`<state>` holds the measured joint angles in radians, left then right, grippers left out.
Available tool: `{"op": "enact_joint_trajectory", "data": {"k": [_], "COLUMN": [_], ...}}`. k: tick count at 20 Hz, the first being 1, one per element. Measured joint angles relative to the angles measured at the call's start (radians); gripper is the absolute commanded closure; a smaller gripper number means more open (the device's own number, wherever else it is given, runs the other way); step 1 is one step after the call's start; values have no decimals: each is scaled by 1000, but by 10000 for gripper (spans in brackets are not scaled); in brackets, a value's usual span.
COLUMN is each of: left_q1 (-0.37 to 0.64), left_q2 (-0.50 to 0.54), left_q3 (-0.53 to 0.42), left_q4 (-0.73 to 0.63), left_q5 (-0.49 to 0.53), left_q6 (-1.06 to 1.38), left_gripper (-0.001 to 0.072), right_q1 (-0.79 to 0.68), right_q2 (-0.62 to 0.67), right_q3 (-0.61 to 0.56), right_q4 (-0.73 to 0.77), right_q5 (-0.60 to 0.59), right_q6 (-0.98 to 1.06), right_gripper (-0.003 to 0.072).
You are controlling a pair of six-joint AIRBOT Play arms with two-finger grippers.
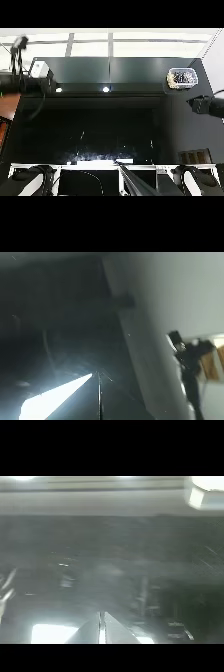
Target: Fold the box and place the chain.
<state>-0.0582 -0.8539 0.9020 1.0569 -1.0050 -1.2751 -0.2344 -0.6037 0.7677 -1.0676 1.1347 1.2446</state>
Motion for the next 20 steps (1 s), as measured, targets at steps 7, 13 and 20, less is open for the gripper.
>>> {"op": "enact_joint_trajectory", "data": {"k": [7, 13, 20], "left_q1": [-51, -57, -57], "left_q2": [299, 332, 337], "left_q3": [-346, -385, -391], "left_q4": [7, 5, 5], "left_q5": [186, 211, 217], "left_q6": [11, 14, 14], "left_gripper": [678, 678, 678], "right_q1": [0, 0, 0], "right_q2": [51, 55, 56], "right_q3": [-201, -227, -230], "right_q4": [-98, -111, -114], "right_q5": [-165, -190, -196], "right_q6": [47, 48, 49], "right_gripper": [645, 645, 645]}}
